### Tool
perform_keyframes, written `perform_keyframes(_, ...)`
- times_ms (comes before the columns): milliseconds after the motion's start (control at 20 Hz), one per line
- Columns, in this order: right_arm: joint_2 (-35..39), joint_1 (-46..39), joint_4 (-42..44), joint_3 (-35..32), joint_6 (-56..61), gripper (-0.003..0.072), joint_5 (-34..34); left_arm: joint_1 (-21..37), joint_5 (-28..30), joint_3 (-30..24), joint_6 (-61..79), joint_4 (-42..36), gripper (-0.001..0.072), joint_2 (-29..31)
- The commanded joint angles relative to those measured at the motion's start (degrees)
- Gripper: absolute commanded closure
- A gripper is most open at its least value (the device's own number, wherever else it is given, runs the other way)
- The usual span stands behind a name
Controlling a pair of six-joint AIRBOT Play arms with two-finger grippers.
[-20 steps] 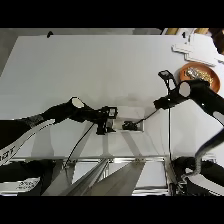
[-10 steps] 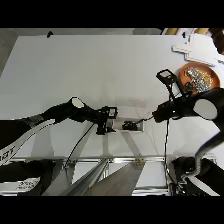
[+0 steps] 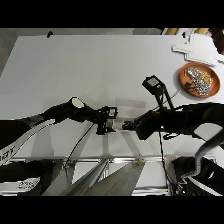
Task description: Fold the box and place the chain.
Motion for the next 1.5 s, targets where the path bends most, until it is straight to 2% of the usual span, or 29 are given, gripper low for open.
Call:
perform_keyframes(0, -3.3, 5.4, 0.7, 0.1, 2.0, 0.0675, -7.9, 0.0, 0.0, 0.0, 0.0, 0.0, 0.0503, 0.0)
perform_keyframes(150, -8.4, 6.8, -0.3, 0.1, 2.6, 0.0675, -9.9, 0.0, 0.0, 0.0, 0.0, 0.0, 0.0503, 0.0)
perform_keyframes(400, -11.6, 6.8, -9.4, 0.1, 7.6, 0.0673, -9.6, 0.0, 0.0, 0.0, 0.0, 0.0, 0.0503, 0.0)
perform_keyframes(450, -12.0, 6.8, -9.6, 0.1, 7.6, 0.0651, -9.4, 0.0, 0.0, 0.0, 0.0, 0.0, 0.0503, 0.0)
perform_keyframes(550, -12.7, 6.8, -9.6, 0.1, 7.6, 0.0498, -8.4, 0.0, 0.0, 0.0, 0.0, 0.0, 0.0503, 0.0)
perform_keyframes(700, -12.3, 5.3, -9.9, 1.9, 6.9, 0.0491, -4.7, 0.0, 0.0, 0.0, 0.0, 0.0, 0.0503, 0.0)
perform_keyframes(850, -11.8, -1.4, -10.2, 8.2, 2.0, 0.0493, 1.4, 0.0, 0.0, 0.0, 0.0, 0.0, 0.0503, 0.0)
perform_keyframes(950, -11.9, -7.8, -12.3, 10.5, 0.9, 0.0494, 2.4, 0.0, 0.0, 0.0, 0.0, 0.0, 0.0503, 0.0)
perform_keyframes(1050, -12.6, -14.3, -16.2, 10.5, 0.9, 0.0536, 2.9, 0.0, 0.0, 0.0, 0.0, 0.0, 0.0503, 0.0)
perform_keyframes(1300, -20.1, -27.2, -20.1, 10.4, 0.9, 0.0543, 5.3, 0.0, 0.0, 0.0, 0.0, 0.0, 0.0503, 0.0)
perform_keyframes(1400, -23.2, -28.7, -20.1, 9.8, 0.4, 0.0521, 5.0, 0.0, 0.0, 0.0, 0.0, 0.0, 0.0503, 0.0)
perform_keyframes(1450, -24.9, -28.7, -20.1, 9.3, -0.7, 0.0476, 5.1, 0.0, 0.0, 0.0, 0.0, 0.0, 0.0503, 0.0)
